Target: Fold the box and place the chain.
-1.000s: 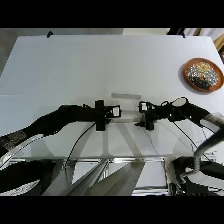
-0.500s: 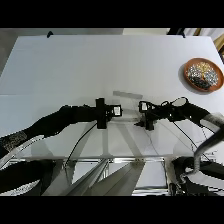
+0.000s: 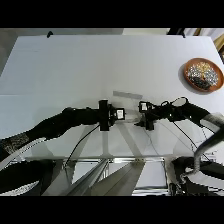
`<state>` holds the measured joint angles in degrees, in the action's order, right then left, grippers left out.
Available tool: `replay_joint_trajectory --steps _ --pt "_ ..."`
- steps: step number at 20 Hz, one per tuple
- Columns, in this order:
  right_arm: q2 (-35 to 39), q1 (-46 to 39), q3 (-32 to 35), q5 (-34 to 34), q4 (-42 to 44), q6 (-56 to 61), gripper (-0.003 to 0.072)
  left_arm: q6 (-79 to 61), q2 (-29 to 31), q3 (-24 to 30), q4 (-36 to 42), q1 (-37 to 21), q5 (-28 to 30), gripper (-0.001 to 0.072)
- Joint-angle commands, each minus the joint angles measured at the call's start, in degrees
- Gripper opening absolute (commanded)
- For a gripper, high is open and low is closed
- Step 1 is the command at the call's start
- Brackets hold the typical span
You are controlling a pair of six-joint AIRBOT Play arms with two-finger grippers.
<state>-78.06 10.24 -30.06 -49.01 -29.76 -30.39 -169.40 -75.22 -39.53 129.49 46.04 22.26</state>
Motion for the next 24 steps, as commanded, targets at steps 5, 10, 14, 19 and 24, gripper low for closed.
replay_joint_trajectory --steps 5,10,14,19,24 --pt "-0.04 0.04 -0.04 -0.04 0.04 0.13 0.0317 0.15 0.22 0.00 -0.09 -0.02 -0.37 0.0144" --pt "-0.04 0.04 -0.04 -0.04 0.04 0.13 0.0317 13.44 6.60 0.00 -1.31 -3.63 4.72 0.0007" --pt "-0.04 0.04 -0.04 -0.04 0.04 0.13 0.0317 30.53 13.33 0.13 -6.78 -12.09 15.50 0.0004" --pt "-0.04 0.04 -0.04 -0.04 0.04 0.13 0.0317 56.02 15.69 3.41 -16.48 -22.71 16.63 0.0005" --pt "-0.04 0.04 -0.04 -0.04 0.04 0.13 0.0317 64.85 14.21 10.10 -12.92 -26.53 17.14 0.0007"
